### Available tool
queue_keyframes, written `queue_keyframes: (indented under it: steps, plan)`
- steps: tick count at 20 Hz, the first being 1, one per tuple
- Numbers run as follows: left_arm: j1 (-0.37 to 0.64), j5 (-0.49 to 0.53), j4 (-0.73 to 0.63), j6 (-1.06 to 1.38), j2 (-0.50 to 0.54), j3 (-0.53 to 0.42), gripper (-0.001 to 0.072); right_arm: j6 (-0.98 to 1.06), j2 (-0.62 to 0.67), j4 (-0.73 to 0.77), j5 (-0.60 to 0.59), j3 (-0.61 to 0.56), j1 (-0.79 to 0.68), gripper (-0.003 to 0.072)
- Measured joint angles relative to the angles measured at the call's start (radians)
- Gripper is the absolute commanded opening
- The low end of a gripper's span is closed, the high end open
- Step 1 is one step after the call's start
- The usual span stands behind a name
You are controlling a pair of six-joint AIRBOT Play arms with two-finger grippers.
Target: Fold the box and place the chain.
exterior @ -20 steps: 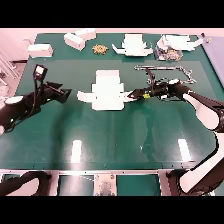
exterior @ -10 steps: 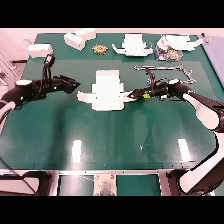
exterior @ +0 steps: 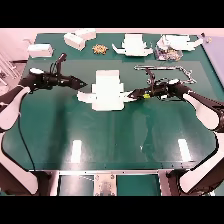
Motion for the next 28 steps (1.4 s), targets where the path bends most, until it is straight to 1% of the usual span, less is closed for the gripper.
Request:
queue_keyframes:
  steps: [4, 8, 13, 18, 24, 28]
  plan:
    - [-0.052, 0.019, 0.032, -0.040, -0.076, 0.096, 0.0483, 0.000, 0.000, 0.000, 0.000, 0.000, -0.001, 0.0004]
    - [-0.085, 0.032, 0.054, -0.071, -0.134, 0.159, 0.0483, 0.000, 0.000, 0.000, 0.000, 0.000, -0.001, 0.0005]
    - [-0.097, 0.029, 0.053, -0.089, -0.170, 0.196, 0.0483, -0.004, 0.000, 0.000, 0.000, 0.000, -0.001, 0.0005]
    - [-0.105, -0.001, 0.020, -0.090, -0.206, 0.219, 0.0483, -0.007, 0.000, 0.000, 0.000, 0.000, -0.001, 0.0005]
    - [-0.124, -0.037, -0.029, -0.087, -0.266, 0.290, 0.0481, -0.008, 0.000, 0.000, 0.000, 0.000, -0.001, 0.0005]
    - [-0.126, -0.053, -0.041, -0.084, -0.282, 0.312, 0.0471, -0.017, 0.000, -0.001, 0.000, 0.000, -0.001, 0.0005]
